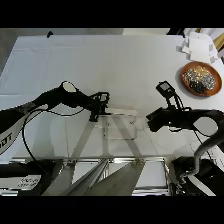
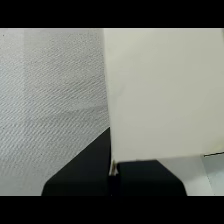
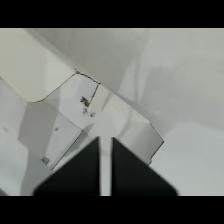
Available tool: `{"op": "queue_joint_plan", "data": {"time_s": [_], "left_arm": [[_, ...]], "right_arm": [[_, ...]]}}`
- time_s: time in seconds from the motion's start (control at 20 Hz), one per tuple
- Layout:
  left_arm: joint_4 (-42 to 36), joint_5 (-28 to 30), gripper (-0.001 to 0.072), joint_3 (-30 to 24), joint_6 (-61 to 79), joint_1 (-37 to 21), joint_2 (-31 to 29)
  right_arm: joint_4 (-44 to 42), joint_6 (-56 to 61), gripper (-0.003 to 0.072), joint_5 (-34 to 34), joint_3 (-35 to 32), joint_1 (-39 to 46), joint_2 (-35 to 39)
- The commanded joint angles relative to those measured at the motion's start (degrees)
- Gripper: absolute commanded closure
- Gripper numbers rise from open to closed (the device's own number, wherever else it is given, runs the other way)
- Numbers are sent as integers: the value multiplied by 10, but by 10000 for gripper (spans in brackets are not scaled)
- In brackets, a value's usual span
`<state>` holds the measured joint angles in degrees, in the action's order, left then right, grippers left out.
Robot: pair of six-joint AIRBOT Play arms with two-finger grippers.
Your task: Fold the box and place the chain.
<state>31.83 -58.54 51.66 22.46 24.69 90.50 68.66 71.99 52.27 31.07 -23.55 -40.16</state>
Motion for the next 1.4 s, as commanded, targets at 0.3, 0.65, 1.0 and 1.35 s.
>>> {"op": "queue_joint_plan", "data": {"time_s": [0.3, 0.65, 1.0, 1.35], "left_arm": [[0, 0, 698, 0, 0, 0, 0], [0, 0, 698, 0, 0, 0, 0], [0, 0, 698, 0, 0, 0, 0], [0, 0, 698, 0, 0, 0, 0]], "right_arm": [[-168, -306, 676, 118, 0, -1, -9], [-59, -359, 518, 103, -4, -82, -9], [35, -356, 129, -195, -110, -209, -10], [45, -358, 96, -267, -142, -285, -56]]}}
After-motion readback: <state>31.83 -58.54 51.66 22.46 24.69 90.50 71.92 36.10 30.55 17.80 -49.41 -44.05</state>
